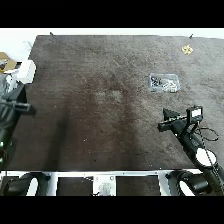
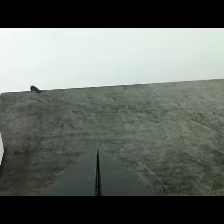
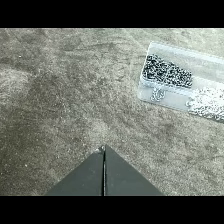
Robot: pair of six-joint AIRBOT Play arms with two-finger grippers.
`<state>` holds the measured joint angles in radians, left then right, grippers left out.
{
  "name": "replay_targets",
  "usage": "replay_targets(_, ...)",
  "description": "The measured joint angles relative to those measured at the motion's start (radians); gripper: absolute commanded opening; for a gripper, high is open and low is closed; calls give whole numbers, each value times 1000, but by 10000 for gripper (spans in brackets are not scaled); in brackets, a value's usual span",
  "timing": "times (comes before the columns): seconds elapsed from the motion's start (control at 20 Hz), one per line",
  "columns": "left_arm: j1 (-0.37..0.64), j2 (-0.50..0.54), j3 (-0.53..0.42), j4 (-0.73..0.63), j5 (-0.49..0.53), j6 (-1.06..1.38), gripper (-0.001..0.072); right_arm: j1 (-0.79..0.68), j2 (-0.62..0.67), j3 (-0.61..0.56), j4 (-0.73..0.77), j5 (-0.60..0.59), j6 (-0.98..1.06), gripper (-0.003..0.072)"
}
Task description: Fold the box and place the chain.
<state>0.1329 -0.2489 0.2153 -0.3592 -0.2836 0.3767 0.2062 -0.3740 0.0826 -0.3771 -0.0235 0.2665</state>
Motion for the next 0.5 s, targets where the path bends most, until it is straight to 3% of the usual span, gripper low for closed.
replay_targets(0.2,-1,109,-93,-13,43,-8,9,0,0,0,0,0,0,10)
replay_targets(0.5,-2,146,-126,-15,95,-10,10,0,0,0,0,0,0,10)
